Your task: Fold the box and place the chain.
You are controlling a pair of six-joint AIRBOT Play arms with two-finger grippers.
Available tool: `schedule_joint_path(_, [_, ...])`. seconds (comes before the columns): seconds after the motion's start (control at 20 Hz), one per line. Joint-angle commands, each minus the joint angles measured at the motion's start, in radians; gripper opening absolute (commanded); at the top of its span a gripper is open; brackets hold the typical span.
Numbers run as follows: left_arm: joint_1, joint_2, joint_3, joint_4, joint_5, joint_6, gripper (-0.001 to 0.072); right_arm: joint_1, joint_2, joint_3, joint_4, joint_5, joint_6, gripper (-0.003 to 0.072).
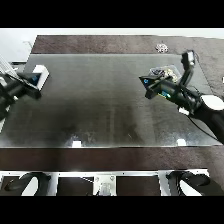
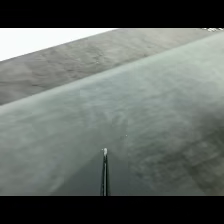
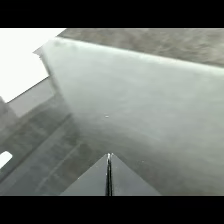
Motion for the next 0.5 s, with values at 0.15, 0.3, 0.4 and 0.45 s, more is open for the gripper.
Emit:
schedule_joint_path(0.15, [-0.209, 0.239, -0.312, -0.058, 0.237, 0.041, 0.0016, 0.001, 0.304, -0.263, -0.035, -0.108, 0.001, 0.0003])
schedule_joint_path(0.3, [-0.236, 0.312, -0.410, -0.058, 0.264, 0.026, 0.0017, 0.001, 0.417, -0.372, -0.035, -0.145, 0.002, 0.0004])
schedule_joint_path(0.4, [-0.236, 0.317, -0.436, -0.057, 0.264, 0.027, 0.0022, -0.001, 0.476, -0.429, -0.034, -0.144, 0.002, 0.0005])
schedule_joint_path(0.45, [-0.236, 0.315, -0.440, -0.056, 0.264, 0.027, 0.0022, -0.001, 0.495, -0.450, -0.034, -0.144, 0.002, 0.0005])
